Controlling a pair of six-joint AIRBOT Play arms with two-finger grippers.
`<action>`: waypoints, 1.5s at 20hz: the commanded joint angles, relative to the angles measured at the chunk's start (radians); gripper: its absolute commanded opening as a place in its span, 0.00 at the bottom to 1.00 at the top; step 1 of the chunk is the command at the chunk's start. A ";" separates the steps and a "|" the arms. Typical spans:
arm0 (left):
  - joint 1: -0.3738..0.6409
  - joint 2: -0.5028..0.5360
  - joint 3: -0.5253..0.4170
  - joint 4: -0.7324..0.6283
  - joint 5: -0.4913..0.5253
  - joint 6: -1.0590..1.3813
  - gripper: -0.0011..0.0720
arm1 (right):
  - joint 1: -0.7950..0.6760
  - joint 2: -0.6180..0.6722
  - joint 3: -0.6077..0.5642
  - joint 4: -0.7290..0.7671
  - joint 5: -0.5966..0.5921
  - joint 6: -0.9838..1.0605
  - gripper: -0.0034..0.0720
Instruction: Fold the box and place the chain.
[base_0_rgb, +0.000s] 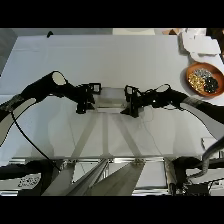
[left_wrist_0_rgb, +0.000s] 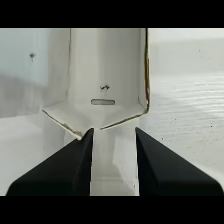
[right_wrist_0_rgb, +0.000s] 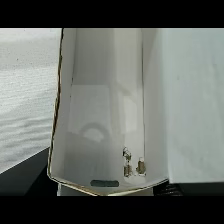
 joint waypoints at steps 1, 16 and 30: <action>0.001 0.002 -0.047 -0.024 0.053 -0.005 0.39 | 0.000 0.000 0.001 0.000 0.000 0.000 0.64; 0.044 0.076 -0.113 -0.134 0.073 0.016 0.39 | 0.000 -0.001 0.001 0.000 0.000 0.000 0.64; 0.044 0.075 -0.166 -0.251 0.191 0.182 0.53 | 0.000 0.000 0.001 0.000 0.000 0.000 0.64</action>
